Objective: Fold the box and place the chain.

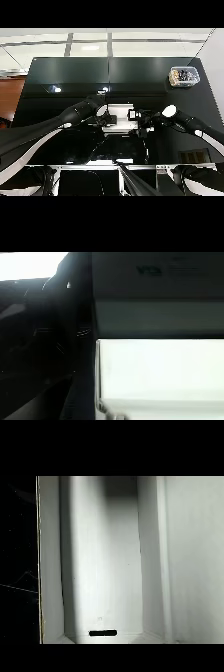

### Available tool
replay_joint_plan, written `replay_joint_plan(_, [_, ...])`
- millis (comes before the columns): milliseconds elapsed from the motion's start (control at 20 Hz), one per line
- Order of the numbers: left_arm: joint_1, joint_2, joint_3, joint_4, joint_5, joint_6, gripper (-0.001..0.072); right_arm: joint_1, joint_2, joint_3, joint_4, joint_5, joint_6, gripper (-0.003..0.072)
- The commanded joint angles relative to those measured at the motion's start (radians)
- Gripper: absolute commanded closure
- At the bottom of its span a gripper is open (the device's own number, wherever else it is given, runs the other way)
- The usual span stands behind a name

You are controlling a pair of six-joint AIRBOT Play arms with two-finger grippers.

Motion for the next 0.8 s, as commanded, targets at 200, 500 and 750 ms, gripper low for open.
replay_joint_plan(200, [-0.001,-0.006,0.002,-0.009,-0.010,-0.019,0.0684,0.000,0.000,0.000,0.000,0.000,0.000,0.0551])
replay_joint_plan(500, [0.000,-0.006,0.002,-0.027,-0.007,-0.019,0.0337,0.000,0.000,0.000,0.000,0.000,0.000,0.0551])
replay_joint_plan(750, [0.000,-0.006,0.002,-0.027,-0.009,-0.019,0.0500,0.000,0.000,0.001,0.000,0.000,0.000,0.0551])
